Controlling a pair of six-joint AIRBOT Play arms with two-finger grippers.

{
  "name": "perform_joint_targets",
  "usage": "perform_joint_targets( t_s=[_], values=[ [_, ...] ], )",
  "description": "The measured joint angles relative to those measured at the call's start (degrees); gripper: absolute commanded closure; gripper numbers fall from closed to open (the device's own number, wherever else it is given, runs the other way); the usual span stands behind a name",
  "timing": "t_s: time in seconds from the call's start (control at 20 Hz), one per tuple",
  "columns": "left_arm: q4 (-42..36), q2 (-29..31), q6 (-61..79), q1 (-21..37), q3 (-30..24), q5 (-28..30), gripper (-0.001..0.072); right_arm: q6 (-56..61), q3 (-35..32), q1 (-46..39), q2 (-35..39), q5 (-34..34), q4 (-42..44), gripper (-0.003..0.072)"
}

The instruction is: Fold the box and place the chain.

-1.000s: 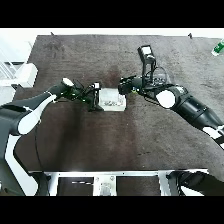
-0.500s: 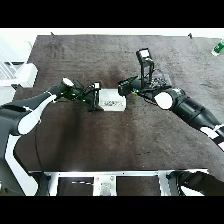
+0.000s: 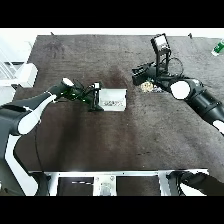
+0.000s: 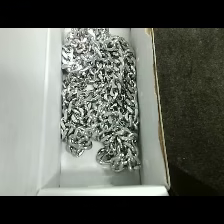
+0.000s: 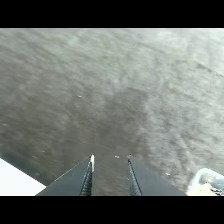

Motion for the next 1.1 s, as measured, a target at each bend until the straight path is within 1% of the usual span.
perform_joint_targets(
  t_s=[0.15,0.35,0.5,0.75,0.9,1.1],
  values=[
    [0.02,0.00,0.00,0.00,0.00,0.00,0.0183,-11.04,1.73,-3.17,-3.28,3.54,9.90,0.0423],
    [0.00,0.00,0.00,0.00,0.00,0.00,0.0183,-29.20,5.40,-8.04,-9.22,12.63,28.28,0.0423],
    [0.00,0.00,0.00,0.00,0.02,0.00,0.0183,-38.29,8.85,-10.23,-13.99,19.23,35.52,0.0422],
    [0.00,0.00,0.00,0.00,0.00,0.00,0.0183,-45.55,15.08,-10.93,-23.12,31.23,39.43,0.0411],
    [0.02,0.00,0.00,0.00,0.00,0.00,0.0182,-47.43,16.92,-10.51,-26.21,35.17,39.82,0.0411],
    [0.02,0.00,0.00,-0.02,0.02,0.00,0.0183,-48.37,17.73,-9.27,-27.58,39.04,37.81,0.0410]
  ],
)
